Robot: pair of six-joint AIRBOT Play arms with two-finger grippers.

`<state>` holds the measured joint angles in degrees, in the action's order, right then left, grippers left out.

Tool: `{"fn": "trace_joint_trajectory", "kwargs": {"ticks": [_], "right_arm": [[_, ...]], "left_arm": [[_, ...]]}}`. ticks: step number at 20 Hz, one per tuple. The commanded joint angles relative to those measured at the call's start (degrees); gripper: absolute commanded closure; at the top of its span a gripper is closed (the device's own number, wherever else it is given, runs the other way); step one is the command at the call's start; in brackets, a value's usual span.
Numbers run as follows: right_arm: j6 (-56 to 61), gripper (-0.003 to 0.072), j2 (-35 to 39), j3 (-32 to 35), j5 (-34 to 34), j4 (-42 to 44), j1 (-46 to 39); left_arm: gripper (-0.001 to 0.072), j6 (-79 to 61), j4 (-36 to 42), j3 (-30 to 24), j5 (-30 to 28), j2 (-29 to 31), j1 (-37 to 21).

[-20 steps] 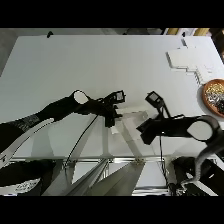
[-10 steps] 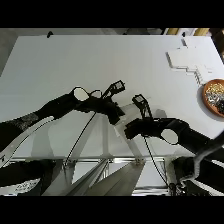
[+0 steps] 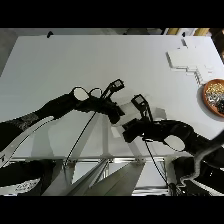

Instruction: Fold the box and place the chain.

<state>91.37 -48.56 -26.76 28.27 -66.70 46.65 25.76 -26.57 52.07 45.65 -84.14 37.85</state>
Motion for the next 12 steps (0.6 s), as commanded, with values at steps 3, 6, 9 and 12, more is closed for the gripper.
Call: {"fn": "trace_joint_trajectory", "kwargs": {"ticks": [3,6,9,12], "right_arm": [[5.4,0.0669,2.2,-0.1,6.6,-7.2,-6.0],[0.5,0.0669,3.0,-0.6,7.4,-2.9,-3.9],[-1.6,0.0669,7.6,-5.6,16.4,-6.4,-4.3],[-1.6,0.0668,15.3,-10.3,23.6,-13.2,-6.9]], "left_arm": [[0.0706,-0.3,0.1,0.0,0.3,0.0,0.0],[0.0707,-9.6,-3.2,0.0,3.8,0.0,0.1],[0.0707,-17.7,-11.2,0.0,7.6,0.0,0.2],[0.0706,-20.4,-14.0,0.0,7.2,0.0,0.2]]}}
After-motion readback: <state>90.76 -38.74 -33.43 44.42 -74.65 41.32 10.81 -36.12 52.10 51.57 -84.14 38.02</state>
